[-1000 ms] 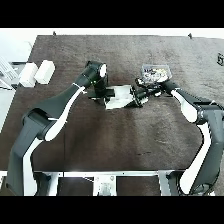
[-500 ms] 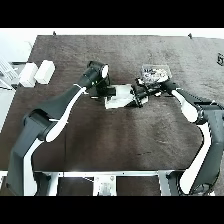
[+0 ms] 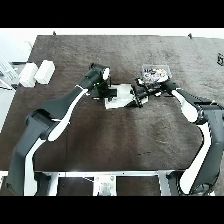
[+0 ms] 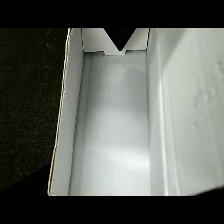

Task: Fold the box and place the chain.

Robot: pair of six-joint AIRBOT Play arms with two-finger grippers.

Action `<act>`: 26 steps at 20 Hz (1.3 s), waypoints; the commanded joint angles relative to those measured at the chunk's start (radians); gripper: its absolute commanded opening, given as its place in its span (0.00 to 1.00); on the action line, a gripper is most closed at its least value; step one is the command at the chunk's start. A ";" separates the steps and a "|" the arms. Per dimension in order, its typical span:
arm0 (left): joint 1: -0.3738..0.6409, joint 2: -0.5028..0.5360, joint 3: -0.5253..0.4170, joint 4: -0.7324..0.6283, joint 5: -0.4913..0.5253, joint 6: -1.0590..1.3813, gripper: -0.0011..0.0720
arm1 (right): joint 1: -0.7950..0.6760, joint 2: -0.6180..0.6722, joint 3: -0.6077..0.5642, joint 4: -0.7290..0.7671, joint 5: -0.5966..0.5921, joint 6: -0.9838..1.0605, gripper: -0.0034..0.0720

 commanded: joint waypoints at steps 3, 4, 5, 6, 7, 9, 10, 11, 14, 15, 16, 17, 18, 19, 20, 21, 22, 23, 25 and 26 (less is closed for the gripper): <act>0.000 -0.002 0.001 0.001 -0.003 0.002 0.06 | 0.001 0.001 0.001 0.000 0.000 0.000 0.55; 0.000 -0.002 0.001 0.001 -0.003 0.002 0.04 | 0.001 0.001 0.001 0.000 0.001 0.000 0.55; 0.000 -0.002 0.001 0.001 -0.003 0.003 0.04 | 0.001 0.001 0.001 0.000 0.001 0.000 0.55; 0.000 -0.002 0.001 0.000 -0.002 0.002 0.04 | 0.001 0.001 0.001 0.000 0.000 0.000 0.55; 0.000 -0.002 0.001 0.000 0.002 0.003 0.04 | 0.001 0.001 0.001 0.000 0.000 0.000 0.55; 0.000 -0.001 0.001 0.000 0.011 0.010 0.05 | 0.001 0.001 0.001 0.000 0.000 0.000 0.55; 0.000 0.001 0.001 -0.004 0.010 0.009 0.28 | 0.001 0.001 0.001 0.000 0.001 0.000 0.55; 0.000 0.005 0.001 -0.006 0.000 0.010 0.79 | 0.001 0.001 0.001 0.000 0.001 0.000 0.55; 0.002 0.008 0.033 -0.007 -0.066 0.013 0.75 | 0.001 0.001 0.001 0.000 0.001 0.000 0.55; 0.006 0.012 0.047 -0.008 -0.096 0.023 0.75 | 0.001 0.001 0.001 0.000 0.001 0.000 0.55; 0.008 0.023 0.047 -0.017 -0.113 0.032 0.75 | 0.001 0.001 0.001 0.000 0.000 0.000 0.55; 0.010 0.042 0.047 -0.019 -0.131 0.053 0.75 | 0.001 0.001 0.001 0.000 0.000 0.000 0.55; 0.010 0.064 0.047 -0.020 -0.148 0.071 0.75 | 0.001 0.001 0.001 0.000 0.001 0.000 0.55; 0.010 0.090 0.046 -0.020 -0.166 0.089 0.75 | 0.001 0.001 0.001 0.000 0.001 0.000 0.55; 0.010 0.118 0.047 -0.019 -0.187 0.117 0.75 | 0.001 0.001 0.001 0.000 0.001 0.000 0.55; 0.010 0.149 0.046 -0.017 -0.214 0.156 0.76 | 0.001 0.001 0.001 0.000 0.001 0.000 0.55; 0.010 0.180 0.047 -0.005 -0.236 0.201 0.75 | 0.001 0.001 0.001 0.000 0.001 0.000 0.55; 0.010 0.214 0.046 0.006 -0.251 0.261 0.76 | 0.001 0.001 0.001 0.000 0.001 0.000 0.55; 0.021 0.285 0.043 -0.005 -0.214 0.412 0.76 | 0.001 0.001 0.001 0.000 0.001 0.000 0.55; 0.035 0.329 0.022 -0.021 -0.156 0.540 0.75 | 0.001 0.001 0.001 0.000 0.001 0.000 0.55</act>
